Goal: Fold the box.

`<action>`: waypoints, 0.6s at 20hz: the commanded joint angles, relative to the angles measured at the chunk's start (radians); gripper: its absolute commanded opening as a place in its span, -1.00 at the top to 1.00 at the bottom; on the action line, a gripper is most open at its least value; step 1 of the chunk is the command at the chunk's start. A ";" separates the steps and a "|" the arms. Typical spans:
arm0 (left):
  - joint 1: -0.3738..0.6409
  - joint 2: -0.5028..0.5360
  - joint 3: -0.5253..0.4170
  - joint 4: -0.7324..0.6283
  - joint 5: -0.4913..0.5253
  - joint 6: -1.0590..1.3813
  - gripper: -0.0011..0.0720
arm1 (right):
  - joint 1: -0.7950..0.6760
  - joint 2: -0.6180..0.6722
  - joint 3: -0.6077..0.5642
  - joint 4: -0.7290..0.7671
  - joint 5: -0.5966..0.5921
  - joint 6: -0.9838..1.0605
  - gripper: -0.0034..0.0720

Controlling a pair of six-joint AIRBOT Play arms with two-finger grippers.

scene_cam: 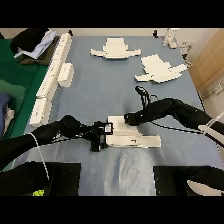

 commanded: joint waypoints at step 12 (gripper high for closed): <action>0.000 0.000 0.000 0.001 0.000 0.002 -0.49 | 0.001 -0.033 0.025 -0.008 -0.037 -0.020 0.84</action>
